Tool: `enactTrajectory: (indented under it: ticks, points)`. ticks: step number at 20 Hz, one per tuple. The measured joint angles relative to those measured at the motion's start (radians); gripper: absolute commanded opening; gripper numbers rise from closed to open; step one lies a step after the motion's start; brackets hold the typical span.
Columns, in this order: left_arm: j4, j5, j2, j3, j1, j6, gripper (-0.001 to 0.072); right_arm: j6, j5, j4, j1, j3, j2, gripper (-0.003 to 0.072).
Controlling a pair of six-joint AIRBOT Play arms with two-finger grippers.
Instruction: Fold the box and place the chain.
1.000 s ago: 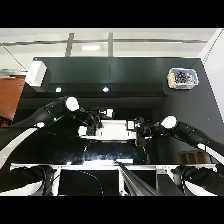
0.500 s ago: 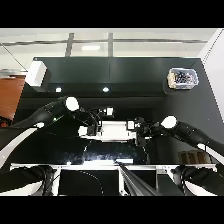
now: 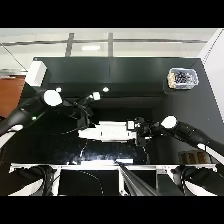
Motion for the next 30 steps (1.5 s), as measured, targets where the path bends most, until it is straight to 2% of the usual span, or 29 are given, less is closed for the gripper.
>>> enactTrajectory:
  ticks: [1,5,8,10,13,17,19,24,30]
  points:
    - [0.002,-0.042,0.025,0.0,0.021,-0.035,0.003,0.001,0.0,0.0,0.0,0.0,0.0,0.0618]
    - [-0.036,-0.27,0.088,-0.012,0.092,-0.156,0.0025,0.002,0.0,0.0,0.0,0.0,0.0,0.0618]
    - [-0.209,-0.341,0.103,-0.083,0.099,-0.196,0.0025,0.002,0.0,0.0,0.0,0.0,0.0,0.0618]
    - [-0.369,-0.297,0.107,-0.156,0.092,-0.189,0.0026,0.002,0.0,0.0,0.0,0.0,0.0,0.0618]
    - [-0.632,-0.137,0.109,-0.261,0.086,-0.11,0.0026,0.002,0.0,0.0,0.0,0.0,0.0,0.0618]
    - [-0.829,0.095,0.1,-0.333,0.083,-0.018,0.0027,0.002,-0.001,0.0,0.0,0.0,0.0,0.0618]
    - [-0.876,0.16,0.081,-0.346,0.082,0.029,0.0026,0.003,-0.002,0.0,0.0,0.0,0.0,0.0618]
    - [-0.926,0.245,0.02,-0.357,0.082,0.105,0.0026,0.005,-0.004,0.0,0.0,0.0,0.0,0.0618]
    - [-0.919,0.251,-0.039,-0.322,0.05,0.13,0.0025,0.006,-0.005,0.001,0.0,0.0,0.0,0.0618]
